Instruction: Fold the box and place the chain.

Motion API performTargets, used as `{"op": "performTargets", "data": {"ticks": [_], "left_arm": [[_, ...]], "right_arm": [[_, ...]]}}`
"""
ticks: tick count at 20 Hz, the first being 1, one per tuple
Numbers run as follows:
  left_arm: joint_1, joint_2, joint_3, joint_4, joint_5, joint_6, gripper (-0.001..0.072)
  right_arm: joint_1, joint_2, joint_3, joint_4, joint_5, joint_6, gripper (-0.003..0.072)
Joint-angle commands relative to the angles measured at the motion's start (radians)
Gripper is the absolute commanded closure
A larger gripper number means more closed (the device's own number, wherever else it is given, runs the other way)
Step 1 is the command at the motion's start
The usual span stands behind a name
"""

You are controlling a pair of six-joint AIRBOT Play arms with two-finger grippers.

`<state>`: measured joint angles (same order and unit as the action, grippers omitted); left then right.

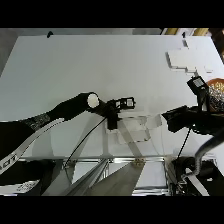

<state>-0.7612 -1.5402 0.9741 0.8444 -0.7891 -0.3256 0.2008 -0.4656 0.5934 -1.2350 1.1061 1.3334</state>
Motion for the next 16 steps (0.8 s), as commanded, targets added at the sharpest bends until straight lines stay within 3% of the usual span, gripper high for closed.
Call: {"op": "performTargets", "data": {"ticks": [1,16], "left_arm": [[-0.001,-0.009,0.0,0.009,-0.029,0.012,0.0707],[-0.001,-0.004,0.0,0.009,-0.023,0.09,0.0702]], "right_arm": [[0.001,0.0,0.001,0.0,0.0,0.0,0.046],[0.001,0.0,0.001,-0.029,0.0,0.0,0.046]]}}
